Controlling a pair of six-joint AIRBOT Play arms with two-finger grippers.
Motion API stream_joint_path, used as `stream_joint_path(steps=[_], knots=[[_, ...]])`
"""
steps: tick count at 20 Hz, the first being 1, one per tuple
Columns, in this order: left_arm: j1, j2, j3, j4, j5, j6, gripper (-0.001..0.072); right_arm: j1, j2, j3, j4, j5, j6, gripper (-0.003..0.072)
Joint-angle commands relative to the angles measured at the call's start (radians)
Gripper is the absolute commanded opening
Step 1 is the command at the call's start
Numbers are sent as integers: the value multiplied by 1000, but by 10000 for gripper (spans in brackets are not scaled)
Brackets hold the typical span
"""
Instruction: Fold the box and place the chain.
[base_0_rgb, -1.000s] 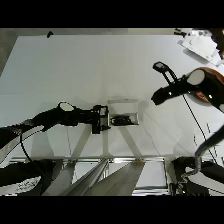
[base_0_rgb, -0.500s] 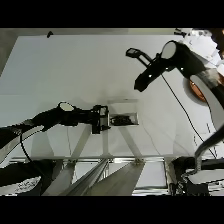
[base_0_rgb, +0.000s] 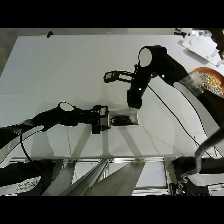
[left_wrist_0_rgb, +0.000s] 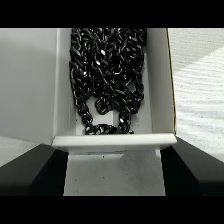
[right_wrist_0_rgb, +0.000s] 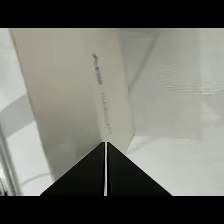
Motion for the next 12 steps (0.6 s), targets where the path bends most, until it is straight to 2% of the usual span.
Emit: stream_joint_path(steps=[1, 2, 3, 4, 6, 7, 8, 12], knots=[[0, 1, 0, 0, 0, 0, 456, 56, 56, -3, 21, 49, -8, 22], [0, 1, 0, 0, 0, 0, 456, 73, 71, -18, 27, 43, -7, 52], [0, 1, 0, 0, 0, 0, 456, 89, 82, -41, 27, 41, -7, 160], [0, 1, 0, 0, 0, 0, 456, 103, 89, -69, 27, 37, -8, 213], [0, 1, 0, 0, 0, 0, 456, 126, 94, -130, 25, 27, -13, 226], [0, 1, 0, 0, 0, 0, 456, 136, 95, -156, 20, 3, -12, 305], [0, 1, 0, 0, 0, 0, 456, 143, 95, -172, 18, -21, -11, 350], [0, 1, 0, 0, 0, 0, 456, 147, 119, -176, -1, -126, 12, 348]])
